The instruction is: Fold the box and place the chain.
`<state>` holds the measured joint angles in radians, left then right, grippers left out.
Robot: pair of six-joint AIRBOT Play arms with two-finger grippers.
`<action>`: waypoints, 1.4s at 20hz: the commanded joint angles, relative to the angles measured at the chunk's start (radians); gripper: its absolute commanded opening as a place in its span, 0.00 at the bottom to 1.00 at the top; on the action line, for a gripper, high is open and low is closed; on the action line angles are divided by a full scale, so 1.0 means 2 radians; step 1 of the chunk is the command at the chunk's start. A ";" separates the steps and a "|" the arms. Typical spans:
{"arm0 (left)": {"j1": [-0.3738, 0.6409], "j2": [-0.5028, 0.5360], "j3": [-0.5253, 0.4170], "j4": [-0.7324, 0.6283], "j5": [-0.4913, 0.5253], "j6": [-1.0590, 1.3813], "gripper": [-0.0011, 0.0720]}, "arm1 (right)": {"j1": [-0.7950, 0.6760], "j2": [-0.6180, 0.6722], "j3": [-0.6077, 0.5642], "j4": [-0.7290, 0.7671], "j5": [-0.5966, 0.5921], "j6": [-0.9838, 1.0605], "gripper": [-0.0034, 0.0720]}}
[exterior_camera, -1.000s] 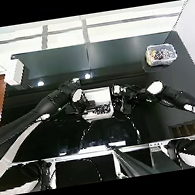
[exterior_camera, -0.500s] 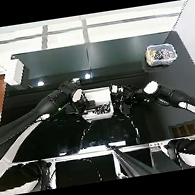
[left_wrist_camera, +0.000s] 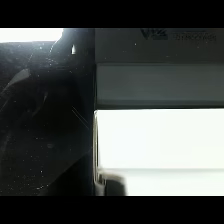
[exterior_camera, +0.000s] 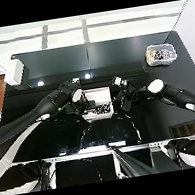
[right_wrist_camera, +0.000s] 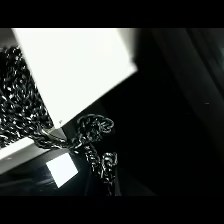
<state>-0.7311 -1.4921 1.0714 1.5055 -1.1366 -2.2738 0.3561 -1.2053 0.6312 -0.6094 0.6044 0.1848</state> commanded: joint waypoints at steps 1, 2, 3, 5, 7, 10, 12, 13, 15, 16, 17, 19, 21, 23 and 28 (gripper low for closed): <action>0.000 0.000 0.000 0.000 0.000 0.000 0.06 | -0.019 0.089 0.001 -0.020 0.047 0.126 0.06; 0.000 0.000 0.000 0.000 0.000 0.000 0.06 | -0.023 0.126 0.001 -0.019 0.060 0.153 0.06; 0.000 0.000 0.000 0.000 0.000 0.000 0.06 | -0.026 0.164 0.002 -0.019 0.068 0.181 0.06; 0.000 0.000 0.000 0.000 0.000 0.000 0.06 | -0.025 0.228 0.011 -0.011 0.068 0.255 0.06; 0.000 0.000 0.000 0.000 0.000 0.000 0.06 | -0.025 0.257 0.022 0.057 0.062 0.308 0.06; 0.000 0.000 0.000 0.000 0.000 0.000 0.06 | -0.012 0.252 0.022 0.184 0.063 0.309 0.06; 0.000 0.000 0.000 0.000 0.000 0.000 0.06 | 0.015 0.241 0.021 0.185 0.047 0.311 0.06; 0.000 0.000 0.000 0.000 0.000 0.000 0.06 | 0.030 0.230 0.021 0.192 0.039 0.319 0.06; 0.000 0.000 0.000 0.000 0.000 0.000 0.06 | 0.056 0.201 0.021 0.194 0.029 0.335 0.07; 0.000 0.000 0.000 0.000 0.000 0.000 0.06 | 0.067 0.183 0.021 0.190 0.025 0.335 0.07; 0.000 0.000 0.000 0.000 0.002 0.000 0.06 | 0.075 0.164 0.021 0.178 0.023 0.336 0.07; 0.000 0.000 0.000 0.000 0.004 0.000 0.06 | 0.082 0.130 0.020 0.154 0.023 0.346 0.14; 0.000 0.000 0.000 0.000 0.003 0.000 0.06 | 0.082 0.106 0.020 0.126 0.023 0.359 0.32; 0.000 0.000 0.000 0.000 0.003 0.000 0.06 | 0.068 0.109 0.020 0.088 0.034 0.359 0.32; 0.000 0.000 0.000 0.000 0.003 0.000 0.06 | -0.050 0.152 0.021 0.063 0.128 0.358 0.32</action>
